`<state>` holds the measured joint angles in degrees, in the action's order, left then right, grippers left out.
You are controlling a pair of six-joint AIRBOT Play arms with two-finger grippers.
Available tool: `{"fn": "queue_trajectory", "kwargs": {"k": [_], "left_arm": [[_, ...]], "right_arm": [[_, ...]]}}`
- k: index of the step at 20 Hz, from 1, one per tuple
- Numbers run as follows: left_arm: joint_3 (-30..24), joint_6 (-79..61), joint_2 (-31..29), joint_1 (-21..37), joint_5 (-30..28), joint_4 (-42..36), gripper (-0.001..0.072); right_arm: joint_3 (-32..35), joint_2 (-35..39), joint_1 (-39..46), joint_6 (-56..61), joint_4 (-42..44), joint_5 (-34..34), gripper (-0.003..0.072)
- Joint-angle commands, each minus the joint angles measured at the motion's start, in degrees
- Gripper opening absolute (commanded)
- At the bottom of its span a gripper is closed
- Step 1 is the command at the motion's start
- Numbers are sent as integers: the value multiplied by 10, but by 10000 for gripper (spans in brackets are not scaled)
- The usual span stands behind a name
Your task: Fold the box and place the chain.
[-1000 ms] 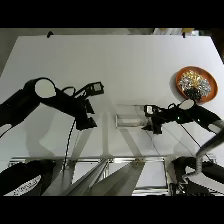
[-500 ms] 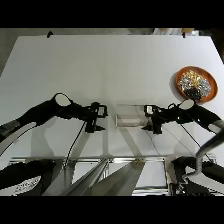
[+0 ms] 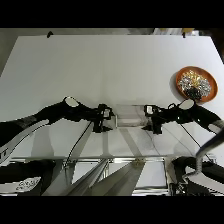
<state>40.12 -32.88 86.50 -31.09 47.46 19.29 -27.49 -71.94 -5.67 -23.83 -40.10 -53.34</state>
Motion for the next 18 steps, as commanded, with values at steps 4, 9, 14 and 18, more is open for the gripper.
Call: {"fn": "queue_trajectory", "kwargs": {"k": [4, 9, 14, 18], "left_arm": [[5, 14, 12, -11, -1, -21, 701], [5, 48, 12, -20, -9, -37, 701], [5, 49, 12, -25, -12, -43, 701], [6, 48, 13, -32, -28, -56, 701]], "right_arm": [[-1, 0, 0, 0, 0, 0, 299], [-1, 0, 0, 0, 0, 0, 299], [-1, 0, 0, 0, 0, 0, 299], [-1, 0, 0, 0, 0, 0, 299]]}}
